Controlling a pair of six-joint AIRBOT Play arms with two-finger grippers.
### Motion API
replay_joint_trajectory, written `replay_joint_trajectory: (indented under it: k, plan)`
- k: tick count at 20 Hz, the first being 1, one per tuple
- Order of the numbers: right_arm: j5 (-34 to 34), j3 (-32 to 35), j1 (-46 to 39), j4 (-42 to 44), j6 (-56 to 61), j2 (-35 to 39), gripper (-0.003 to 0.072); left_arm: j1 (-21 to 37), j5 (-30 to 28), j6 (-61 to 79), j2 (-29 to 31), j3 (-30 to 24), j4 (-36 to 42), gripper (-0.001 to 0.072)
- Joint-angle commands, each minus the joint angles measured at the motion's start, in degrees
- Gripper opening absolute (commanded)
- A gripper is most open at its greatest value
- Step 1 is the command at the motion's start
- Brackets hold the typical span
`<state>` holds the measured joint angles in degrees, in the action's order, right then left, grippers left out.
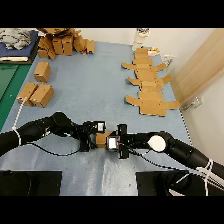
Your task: Fold the box.
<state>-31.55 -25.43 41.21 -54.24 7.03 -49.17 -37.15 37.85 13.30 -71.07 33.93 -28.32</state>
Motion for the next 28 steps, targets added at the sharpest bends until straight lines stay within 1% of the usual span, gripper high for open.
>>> replay_joint_trajectory:
  k: [1,8,13,16,17,23,24,25,26,28]
  plan:
    - [0.5,-0.1,0.0,-0.4,0.1,0.3,0.0297,0.0,0.3,0.2,0.0,0.0,0.0,0.0523]
    - [0.1,-0.1,0.0,-0.4,2.2,4.4,0.0297,0.0,0.3,0.2,0.0,0.0,0.0,0.0522]
    - [-0.6,-0.1,0.0,-0.4,4.5,4.6,0.0297,0.0,0.3,0.2,0.0,0.0,0.0,0.0523]
    - [-0.9,-0.2,0.0,-0.4,4.6,4.6,0.0294,0.0,0.3,0.2,0.0,0.0,0.0,0.0523]
    - [-0.9,-0.4,0.0,-0.4,4.6,4.6,0.0279,0.0,0.3,0.2,0.0,0.0,0.0,0.0523]
    - [-1.3,-1.7,0.0,-0.5,4.6,4.5,0.0278,0.0,0.3,0.2,0.0,0.0,0.0,0.0523]
    - [-1.7,-1.7,0.0,-0.5,4.6,4.2,0.0268,0.0,0.3,0.2,0.0,0.0,0.0,0.0523]
    - [-2.2,-1.7,0.0,-0.5,4.6,3.7,0.0209,0.0,0.3,0.2,0.0,0.0,0.0,0.0522]
    - [-2.5,-1.7,0.0,-0.5,4.6,3.0,0.0196,0.0,0.3,0.2,0.0,0.0,0.0,0.0522]
    - [-2.6,-1.7,0.0,-0.4,4.9,1.5,0.0196,0.0,0.3,0.2,0.0,0.0,0.0,0.0523]
